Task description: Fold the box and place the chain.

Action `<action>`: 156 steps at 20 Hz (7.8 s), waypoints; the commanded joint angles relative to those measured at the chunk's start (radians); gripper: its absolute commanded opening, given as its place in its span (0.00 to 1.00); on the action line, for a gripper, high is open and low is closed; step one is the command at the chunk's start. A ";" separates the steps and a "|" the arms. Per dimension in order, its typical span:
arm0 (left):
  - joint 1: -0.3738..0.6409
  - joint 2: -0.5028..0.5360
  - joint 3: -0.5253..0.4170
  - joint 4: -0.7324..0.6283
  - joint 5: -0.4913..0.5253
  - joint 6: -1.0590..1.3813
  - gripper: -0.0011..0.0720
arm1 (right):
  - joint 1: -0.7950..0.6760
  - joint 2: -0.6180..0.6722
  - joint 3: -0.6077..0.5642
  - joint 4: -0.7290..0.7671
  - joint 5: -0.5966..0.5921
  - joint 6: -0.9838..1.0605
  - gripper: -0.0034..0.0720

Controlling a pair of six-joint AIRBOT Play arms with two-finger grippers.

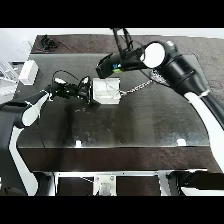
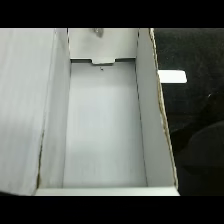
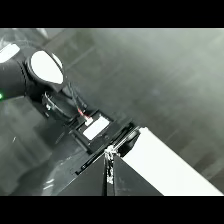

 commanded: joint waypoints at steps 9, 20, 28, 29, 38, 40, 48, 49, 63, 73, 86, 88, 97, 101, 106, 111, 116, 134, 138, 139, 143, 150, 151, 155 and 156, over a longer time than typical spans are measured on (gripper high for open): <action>-0.001 0.000 0.000 0.000 0.000 0.000 0.50 | -0.031 -0.141 -0.174 0.084 -0.099 0.000 0.06; -0.001 0.000 0.000 0.000 0.000 0.000 0.50 | -0.204 -0.077 -0.201 0.084 -0.010 0.001 0.77; -0.001 0.000 0.000 0.000 0.000 0.000 0.50 | -0.527 -0.061 -0.383 0.085 -0.114 0.141 0.77; -0.001 0.000 0.000 0.000 0.000 0.000 0.50 | -0.556 -0.061 -0.411 0.087 -0.158 0.159 0.77; -0.001 0.000 0.000 0.000 0.000 0.000 0.50 | -0.606 -0.152 -0.486 0.088 -0.445 0.248 0.77; -0.001 0.000 0.000 0.000 0.000 0.000 0.50 | -0.604 -0.202 -0.486 0.124 -0.513 0.252 0.77; -0.001 0.000 0.000 0.000 0.000 0.000 0.50 | -0.563 -0.263 -0.463 0.220 -0.611 0.222 0.74; -0.001 0.000 0.000 0.000 0.000 0.000 0.50 | -0.558 -0.266 -0.457 0.227 -0.613 0.221 0.69; -0.001 0.000 0.000 0.000 0.000 0.000 0.50 | -0.526 -0.251 -0.451 0.275 -0.637 0.220 0.06; -0.001 0.000 0.000 0.000 0.000 0.000 0.50 | -0.338 0.208 -0.451 0.130 -0.610 0.213 0.06; -0.001 0.000 0.000 0.000 0.000 0.000 0.50 | -0.023 0.340 -0.450 0.064 -0.612 0.214 0.06; -0.001 0.000 0.000 0.000 0.000 0.000 0.50 | -0.012 0.315 -0.451 0.064 -0.612 0.214 0.06; -0.001 0.000 0.000 0.000 0.000 0.000 0.50 | -0.012 0.087 -0.483 0.065 -0.612 0.214 0.06; -0.001 0.000 0.000 0.000 0.000 0.000 0.50 | -0.014 0.011 -0.483 0.063 -0.612 0.214 0.49; -0.001 0.000 0.000 0.000 0.000 0.000 0.50 | -0.079 0.100 -0.483 -0.081 -0.580 0.215 0.65; -0.001 0.000 0.000 0.000 0.000 0.000 0.50 | -0.357 0.172 -0.559 -0.080 -0.472 0.249 0.65; -0.001 0.000 0.000 0.000 0.000 0.000 0.50 | -0.554 0.092 -0.606 -0.070 -0.483 0.312 0.73; -0.001 0.000 0.000 0.000 0.000 0.000 0.50 | -0.536 -0.302 -0.383 -0.018 -0.566 0.320 0.76; -0.001 0.000 0.000 0.000 0.000 0.000 0.50 | -0.538 -0.321 -0.380 -0.017 -0.566 0.332 0.74; -0.001 0.000 0.000 0.000 0.000 0.000 0.50 | -0.538 -0.322 -0.380 -0.016 -0.566 0.332 0.70; -0.001 0.000 0.000 0.000 0.000 0.000 0.50 | -0.536 -0.334 -0.373 0.042 -0.550 0.331 0.51; -0.001 0.000 0.000 0.000 0.000 0.000 0.50 | -0.537 -0.343 -0.360 0.038 -0.464 0.329 0.06; -0.001 0.000 0.000 0.000 0.000 0.000 0.50 | -0.537 -0.343 -0.360 0.039 -0.457 0.320 0.06; -0.001 0.000 0.000 0.000 0.000 0.000 0.50 | -0.527 -0.285 -0.360 0.042 -0.431 0.320 0.06; -0.001 0.000 0.000 0.000 0.000 0.000 0.50 | -0.521 -0.253 -0.360 0.040 -0.431 0.320 0.06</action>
